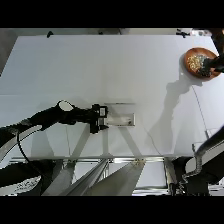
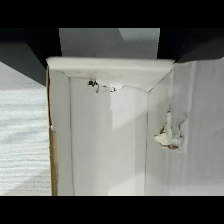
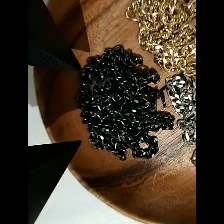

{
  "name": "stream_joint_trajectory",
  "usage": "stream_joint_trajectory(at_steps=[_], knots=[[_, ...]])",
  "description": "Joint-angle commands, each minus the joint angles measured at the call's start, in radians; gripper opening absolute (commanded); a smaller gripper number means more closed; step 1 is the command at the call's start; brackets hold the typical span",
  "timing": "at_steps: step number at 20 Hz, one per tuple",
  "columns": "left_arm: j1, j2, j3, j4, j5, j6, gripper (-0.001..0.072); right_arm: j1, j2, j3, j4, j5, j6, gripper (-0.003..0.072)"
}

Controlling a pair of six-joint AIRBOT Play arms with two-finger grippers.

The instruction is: Fold the box and place the chain.

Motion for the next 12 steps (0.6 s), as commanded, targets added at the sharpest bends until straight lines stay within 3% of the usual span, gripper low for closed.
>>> stream_joint_trajectory(at_steps=[1, 4, 5, 8, 12], knots=[[-0.001, 0.001, 0.0, 0.0, 0.0, 0.0, 0.0394, -0.008, -0.111, 0.043, -0.019, -0.023, 0.018, 0.0485], [-0.001, 0.001, 0.0, 0.0, 0.0, 0.0, 0.0394, -0.009, -0.135, 0.043, -0.013, -0.045, 0.018, 0.0452], [0.0, 0.001, 0.0, 0.0, 0.0, 0.0, 0.0394, -0.009, -0.138, 0.043, -0.013, -0.04, 0.018, 0.0383], [0.0, 0.001, 0.0, 0.0, 0.0, 0.0, 0.0394, -0.005, -0.128, 0.043, -0.014, 0.004, 0.005, 0.0025], [-0.001, 0.001, 0.0, 0.0, 0.0, 0.0, 0.0394, -0.005, -0.064, 0.043, -0.014, 0.047, 0.006, 0.0011]])
